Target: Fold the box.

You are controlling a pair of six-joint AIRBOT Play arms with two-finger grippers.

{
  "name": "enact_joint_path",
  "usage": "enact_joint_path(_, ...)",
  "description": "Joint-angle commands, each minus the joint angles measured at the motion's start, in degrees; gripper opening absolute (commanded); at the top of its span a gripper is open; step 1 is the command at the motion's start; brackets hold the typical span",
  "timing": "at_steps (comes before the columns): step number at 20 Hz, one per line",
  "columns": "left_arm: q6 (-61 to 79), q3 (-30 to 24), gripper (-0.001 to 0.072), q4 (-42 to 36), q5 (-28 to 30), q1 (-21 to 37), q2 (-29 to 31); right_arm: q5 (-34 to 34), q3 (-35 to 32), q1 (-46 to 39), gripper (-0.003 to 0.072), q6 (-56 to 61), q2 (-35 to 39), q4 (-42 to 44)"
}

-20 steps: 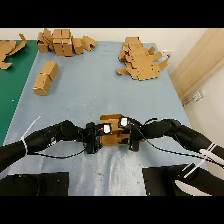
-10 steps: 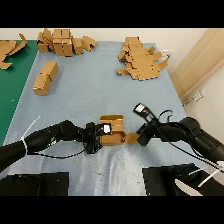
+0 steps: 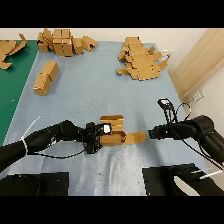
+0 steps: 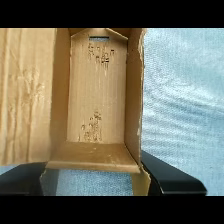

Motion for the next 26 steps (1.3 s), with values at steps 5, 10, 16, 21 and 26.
enact_joint_path(5, 0.0, 0.04, 0.0563, 0.0, 0.02, 0.0, 0.0, 3.28, -0.02, -0.81, 0.0005, -1.27, -12.68, 16.63)
enact_joint_path(10, 0.0, 0.04, 0.0563, 0.0, 0.0, 0.0, 0.0, 7.17, -0.02, -0.74, 0.0004, -7.85, -17.79, 29.24)
enact_joint_path(16, 0.0, 0.04, 0.0563, 0.0, 0.0, 0.0, 0.0, 7.93, -0.02, -0.48, 0.0004, -11.65, -17.9, 36.83)
enact_joint_path(21, 0.0, 0.04, 0.0563, 0.0, 0.02, 0.0, 0.0, 7.78, 0.15, 0.26, 0.0006, -14.27, -15.89, 42.34)
enact_joint_path(26, 0.0, 0.04, 0.0563, 0.0, 0.0, 0.0, 0.0, 7.74, 0.17, 0.48, 0.0191, -13.97, -10.12, 40.37)
